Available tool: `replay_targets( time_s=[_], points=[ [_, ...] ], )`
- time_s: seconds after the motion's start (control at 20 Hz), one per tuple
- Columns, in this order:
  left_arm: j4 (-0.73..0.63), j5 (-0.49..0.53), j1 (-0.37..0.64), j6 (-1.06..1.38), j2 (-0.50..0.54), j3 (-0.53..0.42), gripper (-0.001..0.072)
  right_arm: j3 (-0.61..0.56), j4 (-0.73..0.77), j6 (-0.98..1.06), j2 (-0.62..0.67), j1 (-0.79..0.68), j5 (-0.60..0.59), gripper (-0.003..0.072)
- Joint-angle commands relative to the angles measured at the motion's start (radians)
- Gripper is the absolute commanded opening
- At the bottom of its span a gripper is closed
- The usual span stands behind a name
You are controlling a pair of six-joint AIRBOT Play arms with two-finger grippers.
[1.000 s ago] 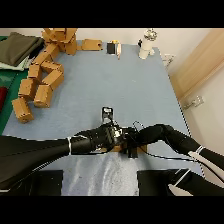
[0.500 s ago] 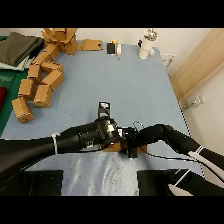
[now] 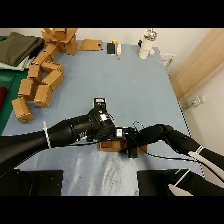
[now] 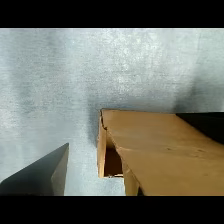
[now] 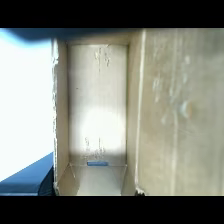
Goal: Fold the box.
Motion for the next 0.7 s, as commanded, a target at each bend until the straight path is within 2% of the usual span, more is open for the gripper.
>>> replay_targets(
  time_s=[0.0,0.3,0.5,0.55,0.6,0.65],
  points=[
    [-0.027,-0.004,0.029,0.024,0.011,0.001,0.0469,0.0,0.0,0.0,0.001,-0.001,0.0,0.0506],
    [-0.051,-0.042,0.085,0.068,0.042,0.001,0.0468,0.0,0.0,-0.001,0.001,-0.001,0.0,0.0506],
    [-0.084,-0.032,0.101,0.109,0.041,0.0,0.0468,0.0,0.0,-0.001,0.001,-0.001,0.0,0.0507],
    [-0.082,-0.039,0.101,0.109,0.041,0.0,0.0425,0.0,0.0,-0.001,0.001,0.0,0.0,0.0506],
    [-0.083,-0.046,0.107,0.115,0.042,0.0,0.0334,0.0,0.0,0.0,0.001,0.0,0.0,0.0506],
    [-0.081,-0.055,0.113,0.124,0.042,0.0,0.0284,0.0,0.0,-0.001,0.001,-0.001,0.0,0.0507]
  ],
)
